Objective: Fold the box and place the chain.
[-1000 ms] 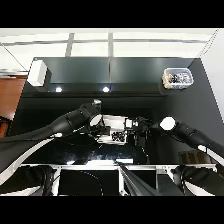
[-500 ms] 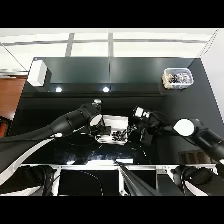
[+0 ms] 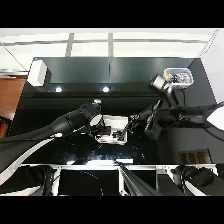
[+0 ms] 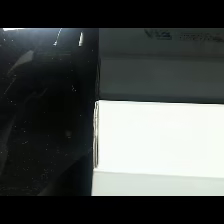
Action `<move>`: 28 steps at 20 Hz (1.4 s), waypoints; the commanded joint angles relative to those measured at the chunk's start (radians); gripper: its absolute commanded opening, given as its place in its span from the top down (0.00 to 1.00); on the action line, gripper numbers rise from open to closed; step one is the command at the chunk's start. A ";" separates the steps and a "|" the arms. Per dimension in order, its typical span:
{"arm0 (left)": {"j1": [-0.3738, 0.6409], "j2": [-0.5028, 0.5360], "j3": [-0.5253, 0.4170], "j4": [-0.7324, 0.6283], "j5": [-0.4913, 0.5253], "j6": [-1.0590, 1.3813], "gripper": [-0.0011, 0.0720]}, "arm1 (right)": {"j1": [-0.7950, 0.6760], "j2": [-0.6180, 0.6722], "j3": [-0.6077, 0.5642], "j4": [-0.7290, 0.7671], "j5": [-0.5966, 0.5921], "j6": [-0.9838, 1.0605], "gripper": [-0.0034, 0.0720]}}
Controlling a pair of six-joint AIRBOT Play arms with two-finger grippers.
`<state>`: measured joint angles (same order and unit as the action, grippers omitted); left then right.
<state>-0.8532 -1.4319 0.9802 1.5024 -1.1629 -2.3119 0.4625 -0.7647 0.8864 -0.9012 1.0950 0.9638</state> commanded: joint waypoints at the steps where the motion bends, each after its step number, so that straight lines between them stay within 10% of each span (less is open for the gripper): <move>1: 0.000 0.000 0.000 -0.002 0.000 0.000 0.94 | 0.000 0.006 0.129 0.114 0.047 0.084 0.92; 6: 0.000 0.000 0.000 -0.001 0.001 0.000 0.94 | 0.001 0.005 0.135 0.314 -0.044 0.082 0.92; 23: 0.000 0.000 0.000 -0.001 0.014 0.000 0.94 | 0.088 -0.302 -0.145 0.289 -0.177 0.102 0.92; 24: 0.000 0.000 0.000 -0.001 0.014 0.000 0.94 | 0.088 -0.309 -0.145 0.274 -0.176 0.104 0.80; 25: 0.000 0.000 0.000 -0.001 0.013 0.000 0.94 | 0.087 -0.309 -0.145 0.249 -0.168 0.121 0.46; 28: 0.000 0.000 0.000 -0.014 -0.002 0.002 0.94 | 0.019 -0.287 -0.143 0.211 -0.079 0.125 0.40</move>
<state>-0.8532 -1.4319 0.9802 1.5002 -1.1530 -2.3127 0.5228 -1.0538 0.7467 -0.6483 0.9585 1.0763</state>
